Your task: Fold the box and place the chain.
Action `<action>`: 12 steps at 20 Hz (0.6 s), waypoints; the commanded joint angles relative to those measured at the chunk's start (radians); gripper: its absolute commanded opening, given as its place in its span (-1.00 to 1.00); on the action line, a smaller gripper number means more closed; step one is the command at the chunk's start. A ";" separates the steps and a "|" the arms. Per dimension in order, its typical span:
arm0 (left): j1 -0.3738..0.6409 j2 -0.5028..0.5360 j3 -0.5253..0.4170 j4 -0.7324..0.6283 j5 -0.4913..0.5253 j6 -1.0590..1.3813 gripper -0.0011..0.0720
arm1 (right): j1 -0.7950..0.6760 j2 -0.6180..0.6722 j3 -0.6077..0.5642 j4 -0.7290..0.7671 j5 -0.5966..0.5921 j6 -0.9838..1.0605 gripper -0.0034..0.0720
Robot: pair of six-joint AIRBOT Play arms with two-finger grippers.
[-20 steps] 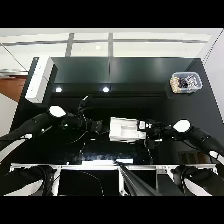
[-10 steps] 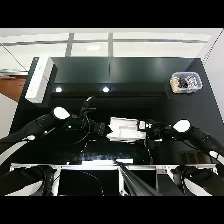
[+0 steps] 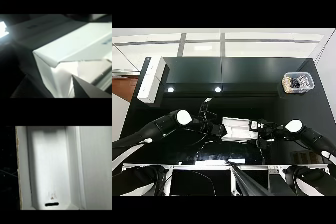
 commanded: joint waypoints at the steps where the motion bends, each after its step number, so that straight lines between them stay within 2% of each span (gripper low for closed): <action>1: -0.055 0.001 0.045 0.225 0.020 -0.307 0.72 | 0.000 0.000 0.001 0.000 -0.001 0.000 0.35; 6: -0.113 -0.008 0.107 0.344 0.001 -0.514 0.71 | 0.000 0.000 0.001 0.000 -0.001 0.000 0.35; 9: -0.135 -0.054 0.159 0.418 -0.086 -0.604 0.36 | 0.000 0.000 0.001 0.000 -0.001 0.000 0.35; 12: -0.170 -0.109 0.214 0.514 -0.182 -0.714 0.35 | 0.000 0.000 0.001 0.000 -0.001 0.000 0.35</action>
